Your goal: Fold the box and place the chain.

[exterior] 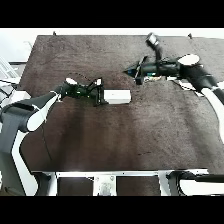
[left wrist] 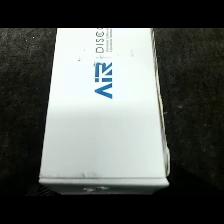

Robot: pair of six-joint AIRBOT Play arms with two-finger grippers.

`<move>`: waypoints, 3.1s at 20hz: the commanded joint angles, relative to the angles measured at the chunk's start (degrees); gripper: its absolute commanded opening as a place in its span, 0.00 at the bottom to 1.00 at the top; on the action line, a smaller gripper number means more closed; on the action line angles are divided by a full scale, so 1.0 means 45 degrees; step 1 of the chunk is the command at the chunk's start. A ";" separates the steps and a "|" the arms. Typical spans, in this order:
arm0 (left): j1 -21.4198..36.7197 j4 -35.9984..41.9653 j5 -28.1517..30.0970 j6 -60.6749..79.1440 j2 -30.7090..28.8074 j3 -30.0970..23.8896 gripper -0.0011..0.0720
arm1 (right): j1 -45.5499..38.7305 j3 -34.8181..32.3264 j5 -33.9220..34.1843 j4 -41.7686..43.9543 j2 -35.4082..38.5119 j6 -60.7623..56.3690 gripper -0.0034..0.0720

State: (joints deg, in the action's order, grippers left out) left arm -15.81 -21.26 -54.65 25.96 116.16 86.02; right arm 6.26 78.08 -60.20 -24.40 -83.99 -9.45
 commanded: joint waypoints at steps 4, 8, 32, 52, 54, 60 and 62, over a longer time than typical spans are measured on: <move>0.0005 0.0185 0.0005 0.0000 -0.0010 0.0015 0.76 | -0.1399 -0.2540 0.0515 0.0413 0.3099 -0.1472 0.06; 0.0005 0.0204 -0.0005 -0.0005 -0.0010 0.0015 0.76 | -0.2195 -0.5348 0.1549 0.0423 0.4391 -0.1472 0.06; 0.3468 0.0097 0.2890 -0.7956 -0.4172 -0.0019 0.04 | -0.4600 -0.7718 0.1855 0.0432 0.4561 -0.1899 0.06; 0.7344 -0.3677 0.8728 -1.1982 -0.4148 -0.3424 0.04 | -0.4585 -0.7728 0.2059 0.0442 0.4561 -0.1899 0.06; 0.7344 -0.3682 0.8777 -1.1866 -0.4143 -0.3434 0.04 | -0.4585 -0.7728 0.2059 0.0447 0.4561 -0.1899 0.06; 0.7344 -0.3662 0.8981 -1.1754 -0.3594 -0.3390 0.04 | -0.4585 -0.7732 0.2055 0.0534 0.4561 -0.1899 0.06; 0.7344 -0.3463 0.9029 -1.1667 -0.3589 -0.3381 0.04 | -0.4585 -0.7732 0.2055 0.0573 0.4561 -0.1899 0.06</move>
State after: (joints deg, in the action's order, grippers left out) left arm 17.21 -37.43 -14.46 -27.14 99.44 70.74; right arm -14.44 43.31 -50.94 -22.15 -63.51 -18.00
